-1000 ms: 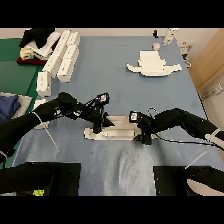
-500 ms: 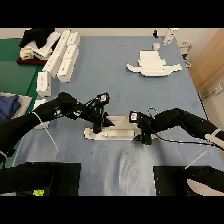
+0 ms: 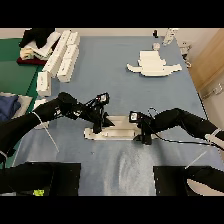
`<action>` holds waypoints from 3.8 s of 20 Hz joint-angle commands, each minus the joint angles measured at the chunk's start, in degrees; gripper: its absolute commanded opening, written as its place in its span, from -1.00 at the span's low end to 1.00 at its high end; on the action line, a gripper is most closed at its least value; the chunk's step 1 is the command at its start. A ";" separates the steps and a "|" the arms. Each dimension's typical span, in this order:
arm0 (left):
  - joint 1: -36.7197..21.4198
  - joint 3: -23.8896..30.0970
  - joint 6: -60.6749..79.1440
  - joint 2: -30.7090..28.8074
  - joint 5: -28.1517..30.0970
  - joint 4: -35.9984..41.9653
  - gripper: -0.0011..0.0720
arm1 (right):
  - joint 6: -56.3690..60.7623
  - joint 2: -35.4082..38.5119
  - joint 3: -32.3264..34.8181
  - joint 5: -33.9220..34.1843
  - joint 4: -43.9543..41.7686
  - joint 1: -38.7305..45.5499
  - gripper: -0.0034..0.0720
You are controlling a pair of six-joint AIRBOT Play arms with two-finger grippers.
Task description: Fold the box.
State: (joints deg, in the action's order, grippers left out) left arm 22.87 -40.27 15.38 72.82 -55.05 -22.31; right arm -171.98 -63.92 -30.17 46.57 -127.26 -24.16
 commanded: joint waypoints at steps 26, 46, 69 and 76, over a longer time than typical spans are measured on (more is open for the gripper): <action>-6.99 -1.27 -37.35 -12.92 -10.88 -20.79 -0.15 | 0.02 -0.04 0.02 0.00 0.00 0.02 0.47; 2.49 -6.49 -75.49 4.00 5.95 -2.34 -0.94 | 0.02 -0.04 0.02 0.00 0.00 0.02 0.47; 1.33 -5.07 -66.01 -20.15 -0.48 -14.38 -0.94 | 0.02 -0.02 0.02 0.00 0.02 0.02 0.47; 12.09 -0.42 -55.80 -27.10 -0.33 -28.92 -0.94 | 0.02 -0.04 0.02 0.00 0.02 0.02 0.47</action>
State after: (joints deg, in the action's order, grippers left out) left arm 31.44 -42.17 -46.81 48.12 -55.48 -44.45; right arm -171.98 -63.92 -30.17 46.57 -127.24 -24.16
